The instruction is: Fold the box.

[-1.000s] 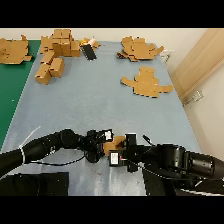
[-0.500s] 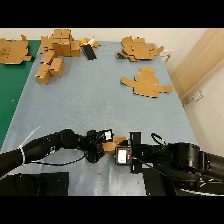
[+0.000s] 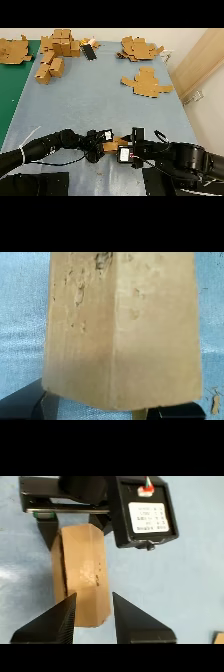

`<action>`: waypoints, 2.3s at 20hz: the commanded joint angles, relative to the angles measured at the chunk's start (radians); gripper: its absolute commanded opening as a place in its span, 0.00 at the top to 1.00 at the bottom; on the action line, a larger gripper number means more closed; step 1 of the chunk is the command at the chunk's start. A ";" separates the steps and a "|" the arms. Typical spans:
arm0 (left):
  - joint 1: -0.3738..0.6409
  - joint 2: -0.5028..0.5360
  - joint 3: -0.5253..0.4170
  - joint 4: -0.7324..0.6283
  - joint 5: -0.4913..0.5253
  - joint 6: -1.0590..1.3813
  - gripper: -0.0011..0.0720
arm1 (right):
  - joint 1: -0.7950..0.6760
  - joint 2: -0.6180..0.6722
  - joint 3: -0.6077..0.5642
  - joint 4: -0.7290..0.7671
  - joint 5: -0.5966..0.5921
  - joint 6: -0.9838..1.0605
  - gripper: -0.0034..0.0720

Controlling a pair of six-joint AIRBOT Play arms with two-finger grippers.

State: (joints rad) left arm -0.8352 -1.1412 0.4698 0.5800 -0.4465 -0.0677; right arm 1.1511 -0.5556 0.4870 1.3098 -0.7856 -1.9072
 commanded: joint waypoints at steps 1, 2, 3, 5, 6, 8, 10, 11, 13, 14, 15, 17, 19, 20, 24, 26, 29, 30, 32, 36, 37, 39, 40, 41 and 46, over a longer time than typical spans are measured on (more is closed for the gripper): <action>0.000 0.000 0.001 0.000 0.000 0.000 0.26 | -0.015 -0.050 0.000 -0.073 0.043 0.015 0.47; 0.000 0.000 0.001 0.000 0.000 0.000 0.26 | -0.015 -0.062 0.000 -0.072 0.054 0.015 0.47; 0.000 0.000 0.001 0.000 0.000 0.000 0.26 | -0.015 -0.068 0.000 -0.067 0.065 0.014 0.47; 0.000 0.000 0.001 0.000 0.000 0.000 0.26 | -0.015 -0.069 0.000 -0.026 0.076 0.014 0.47; 0.000 0.000 0.001 0.000 0.000 0.000 0.26 | -0.015 -0.069 0.000 -0.003 0.070 0.009 0.47; 0.000 0.000 0.001 0.000 0.000 0.000 0.26 | -0.015 -0.069 -0.007 0.008 0.070 0.002 0.47; 0.000 0.000 0.001 0.000 0.000 0.000 0.26 | -0.014 -0.069 -0.015 0.012 0.068 0.002 0.47; 0.000 0.000 0.001 0.000 0.000 0.000 0.26 | -0.014 -0.069 -0.018 0.023 0.066 0.002 0.47; 0.000 0.000 0.001 0.000 0.000 0.000 0.26 | -0.015 -0.071 -0.022 0.026 0.066 0.002 0.47; 0.000 0.000 0.001 0.000 0.000 0.000 0.26 | -0.015 -0.075 -0.022 0.026 0.065 0.002 0.47; 0.000 0.000 0.001 0.000 0.000 0.000 0.26 | -0.015 -0.079 -0.022 0.026 0.064 0.002 0.47; 0.000 0.000 0.001 0.000 0.000 0.000 0.26 | -0.014 -0.087 -0.022 0.029 0.061 0.002 0.47; 0.000 0.000 0.001 0.000 0.000 0.000 0.26 | -0.014 -0.094 -0.022 0.049 0.048 -0.006 0.47; 0.000 0.000 0.001 0.000 0.000 0.000 0.26 | -0.014 -0.100 -0.022 0.060 0.036 -0.013 0.47; 0.000 0.000 0.001 0.000 0.000 0.000 0.26 | -0.014 -0.112 -0.021 0.060 0.021 -0.024 0.42; 0.000 0.000 0.001 0.000 0.000 0.000 0.26 | -0.014 -0.112 -0.021 0.059 0.021 -0.024 0.39; 0.000 0.000 0.001 0.000 0.000 0.000 0.26 | -0.014 -0.112 -0.021 0.056 0.021 -0.024 0.39; 0.000 0.000 0.001 0.000 0.000 0.000 0.26 | -0.015 -0.113 -0.021 0.056 0.021 -0.024 0.39; 0.000 0.000 0.001 0.000 0.000 0.000 0.26 | -0.015 -0.113 -0.021 0.056 0.021 -0.024 0.39; 0.000 0.000 0.001 0.000 0.000 0.000 0.26 | -0.014 -0.130 -0.021 0.056 0.019 -0.024 0.39; 0.000 0.000 0.001 0.000 0.000 0.000 0.26 | -0.014 -0.141 -0.021 0.055 0.020 -0.024 0.39; 0.000 0.000 0.000 0.000 0.000 0.000 0.26 | -0.014 -0.154 -0.021 0.039 0.020 -0.056 0.50; 0.000 0.000 0.001 0.000 0.000 0.000 0.26 | -0.014 -0.154 -0.021 0.021 0.020 -0.069 0.51; 0.000 0.000 0.001 0.000 0.000 0.000 0.26 | -0.014 -0.153 -0.017 -0.006 0.019 -0.068 0.52; 0.000 0.000 0.001 0.000 0.000 0.000 0.26 | -0.014 -0.153 -0.003 -0.039 0.018 -0.068 0.61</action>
State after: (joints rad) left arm -0.8352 -1.1412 0.4698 0.5781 -0.4461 -0.0711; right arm 1.1370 -0.7082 0.4770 1.2961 -0.7689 -1.9701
